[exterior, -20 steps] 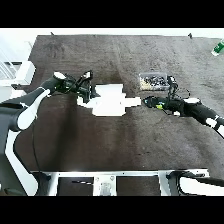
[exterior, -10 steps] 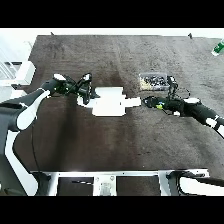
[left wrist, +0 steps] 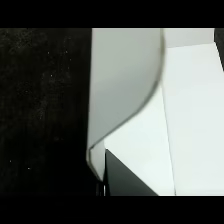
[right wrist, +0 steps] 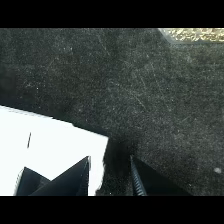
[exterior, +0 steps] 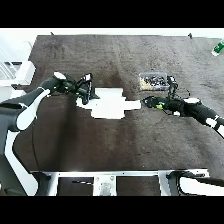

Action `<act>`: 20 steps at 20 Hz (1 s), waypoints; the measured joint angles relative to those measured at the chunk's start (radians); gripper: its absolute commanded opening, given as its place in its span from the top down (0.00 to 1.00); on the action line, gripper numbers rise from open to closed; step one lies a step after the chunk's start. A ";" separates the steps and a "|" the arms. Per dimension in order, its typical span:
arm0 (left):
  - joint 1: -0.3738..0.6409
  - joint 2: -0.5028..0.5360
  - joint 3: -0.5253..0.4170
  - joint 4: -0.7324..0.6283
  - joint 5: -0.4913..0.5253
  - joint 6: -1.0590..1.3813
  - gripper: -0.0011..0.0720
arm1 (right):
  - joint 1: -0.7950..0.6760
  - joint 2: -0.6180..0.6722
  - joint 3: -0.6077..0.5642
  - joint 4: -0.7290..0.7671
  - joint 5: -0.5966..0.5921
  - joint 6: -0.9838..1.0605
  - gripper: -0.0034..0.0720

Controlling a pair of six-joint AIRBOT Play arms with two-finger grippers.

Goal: Fold the box and place the chain.

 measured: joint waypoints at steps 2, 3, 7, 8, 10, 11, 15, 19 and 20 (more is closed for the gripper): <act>0.000 0.001 0.012 -0.006 -0.003 -0.008 0.96 | 0.000 0.000 0.000 0.000 0.000 0.000 0.54; 0.000 0.001 0.016 -0.005 -0.004 -0.010 0.96 | 0.000 0.000 0.000 0.000 0.000 0.000 0.54; 0.001 -0.004 0.019 -0.004 0.001 -0.015 0.96 | 0.000 -0.002 0.000 0.000 0.000 0.000 0.54; 0.001 -0.008 0.019 -0.003 0.002 -0.016 0.96 | 0.000 -0.003 0.000 0.000 0.000 0.000 0.54; 0.001 -0.014 0.019 -0.001 0.006 -0.020 0.96 | 0.000 -0.004 0.000 0.000 0.000 0.000 0.54; 0.001 -0.018 0.020 0.001 0.011 -0.024 0.96 | 0.000 -0.005 0.000 0.000 0.000 0.000 0.54; 0.002 -0.032 0.021 0.012 0.013 -0.043 0.96 | 0.000 -0.006 0.000 0.000 0.000 -0.001 0.54; 0.002 -0.037 0.022 0.021 0.013 -0.055 0.96 | 0.000 -0.006 0.001 0.000 0.000 -0.035 0.54; 0.002 -0.037 0.022 0.023 0.014 -0.056 0.96 | 0.000 -0.006 0.002 0.000 0.003 -0.054 0.53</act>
